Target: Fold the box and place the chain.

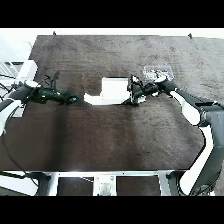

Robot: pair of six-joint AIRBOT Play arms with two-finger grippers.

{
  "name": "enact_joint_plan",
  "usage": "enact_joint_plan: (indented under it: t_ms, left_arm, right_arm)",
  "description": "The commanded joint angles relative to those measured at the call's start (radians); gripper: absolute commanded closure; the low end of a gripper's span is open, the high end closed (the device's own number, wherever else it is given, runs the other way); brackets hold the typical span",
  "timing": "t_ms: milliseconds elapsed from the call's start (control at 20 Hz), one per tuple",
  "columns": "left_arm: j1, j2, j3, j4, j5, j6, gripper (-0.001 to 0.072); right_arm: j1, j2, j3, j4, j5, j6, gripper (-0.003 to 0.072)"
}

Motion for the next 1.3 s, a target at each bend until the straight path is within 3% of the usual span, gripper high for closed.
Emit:
enact_joint_plan:
  t_ms: [0, 400, 750, 800, 850, 1250]
  left_arm:
    - [-0.043, -0.069, 0.047, -0.008, 0.016, -0.004, 0.0694]
    - [-0.144, -0.155, 0.097, -0.103, 0.090, 0.027, 0.0692]
    - [-0.158, -0.151, 0.201, -0.114, 0.028, 0.033, 0.0686]
    - [-0.158, -0.151, 0.208, -0.124, 0.025, 0.033, 0.0506]
    - [-0.158, -0.151, 0.208, -0.145, 0.025, 0.034, 0.0251]
    - [-0.184, -0.152, 0.207, -0.167, 0.044, 0.027, 0.0245]
  right_arm:
    - [0.000, 0.000, 0.000, 0.000, 0.000, 0.000, 0.0092]
    - [0.000, 0.000, 0.000, 0.000, 0.000, 0.000, 0.0092]
    - [0.000, 0.000, 0.000, 0.000, 0.000, 0.000, 0.0092]
    - [0.000, 0.000, 0.000, 0.000, 0.000, 0.000, 0.0092]
    - [0.000, 0.000, 0.000, 0.000, 0.000, 0.000, 0.0092]
    - [0.000, 0.000, 0.000, 0.000, 0.000, 0.000, 0.0092]
